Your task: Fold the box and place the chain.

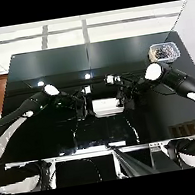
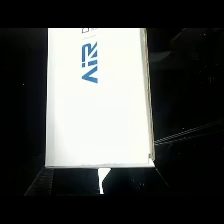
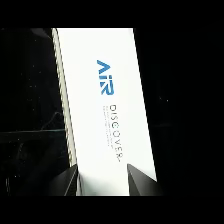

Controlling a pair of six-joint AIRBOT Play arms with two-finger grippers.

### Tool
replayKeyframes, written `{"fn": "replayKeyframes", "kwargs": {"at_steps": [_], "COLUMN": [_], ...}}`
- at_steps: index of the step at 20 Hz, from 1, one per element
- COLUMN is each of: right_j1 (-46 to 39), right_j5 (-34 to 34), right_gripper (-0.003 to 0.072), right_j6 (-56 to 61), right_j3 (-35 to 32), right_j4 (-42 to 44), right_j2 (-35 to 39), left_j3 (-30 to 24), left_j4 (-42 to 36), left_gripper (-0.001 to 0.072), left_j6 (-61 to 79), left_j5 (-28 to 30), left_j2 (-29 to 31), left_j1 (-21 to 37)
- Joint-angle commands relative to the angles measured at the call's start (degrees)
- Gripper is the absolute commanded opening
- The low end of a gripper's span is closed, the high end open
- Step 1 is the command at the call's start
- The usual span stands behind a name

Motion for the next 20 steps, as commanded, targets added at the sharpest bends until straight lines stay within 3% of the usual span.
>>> {"fn": "replayKeyframes", "kwargs": {"at_steps": [1, 9, 11, 14, 15, 16, 17, 20], "right_j1": [0.0, -0.8, -2.8, -6.9, -7.6, -7.7, -7.5, -5.9], "right_j5": [0.8, 3.8, 5.1, 9.1, 9.3, 9.3, 7.9, 0.8], "right_gripper": [0.0367, 0.0367, 0.0367, 0.0365, 0.0319, 0.0042, 0.0009, 0.0009], "right_j6": [0.0, 5.7, 12.2, 31.1, 37.4, 38.6, 38.5, 38.2], "right_j3": [-0.1, -0.5, -0.5, -0.7, -1.6, -2.9, -4.8, -8.9], "right_j4": [-1.2, -1.3, -1.1, 1.7, 4.0, 7.7, 14.0, 29.9], "right_j2": [0.0, 2.6, 5.9, 8.1, 8.0, 8.0, 8.0, 6.7], "left_j3": [0.0, 0.0, 0.0, 0.0, 0.0, 0.0, 0.0, 0.0], "left_j4": [0.1, 0.2, 0.2, 0.2, 0.2, 0.2, 0.2, 0.2], "left_gripper": [0.0493, 0.0493, 0.0493, 0.0493, 0.0493, 0.0493, 0.0493, 0.0493], "left_j6": [0.0, 0.0, 0.0, 0.0, 0.0, 0.0, 0.0, 0.0], "left_j5": [0.0, 0.0, 0.0, 0.0, 0.0, 0.0, 0.0, 0.0], "left_j2": [0.0, 0.0, 0.0, 0.0, 0.0, 0.0, 0.0, 0.0], "left_j1": [0.0, 0.0, 0.0, 0.0, 0.0, 0.0, 0.0, 0.0]}}
